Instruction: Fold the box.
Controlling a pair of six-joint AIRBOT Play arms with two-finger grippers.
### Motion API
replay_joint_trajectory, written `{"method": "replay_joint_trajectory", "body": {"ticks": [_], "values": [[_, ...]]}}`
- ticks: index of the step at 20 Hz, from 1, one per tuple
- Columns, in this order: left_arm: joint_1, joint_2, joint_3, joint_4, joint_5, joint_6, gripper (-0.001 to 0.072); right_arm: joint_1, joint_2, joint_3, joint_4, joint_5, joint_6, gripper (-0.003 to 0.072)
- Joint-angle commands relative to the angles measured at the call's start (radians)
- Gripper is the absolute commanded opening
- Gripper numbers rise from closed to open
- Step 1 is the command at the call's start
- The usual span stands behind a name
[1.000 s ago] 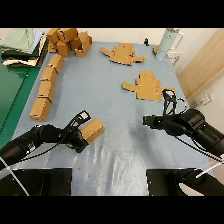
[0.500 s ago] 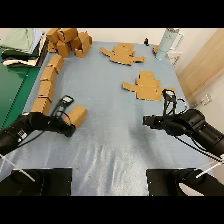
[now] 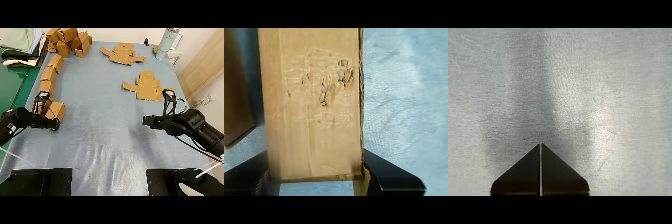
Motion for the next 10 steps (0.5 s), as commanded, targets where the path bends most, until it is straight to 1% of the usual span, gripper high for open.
{"method": "replay_joint_trajectory", "body": {"ticks": [1,5,10], "values": [[0.029,-0.059,0.002,0.010,0.038,-0.018,0.0507,0.000,0.000,0.001,0.015,0.000,-0.004,0.0007],[0.037,-0.065,0.002,0.011,0.078,-0.041,0.0507,0.000,0.000,0.000,0.022,0.001,-0.011,0.0007],[0.055,-0.069,0.002,0.029,0.059,-0.040,0.0511,0.000,0.000,0.000,0.022,0.001,-0.017,0.0007]]}}
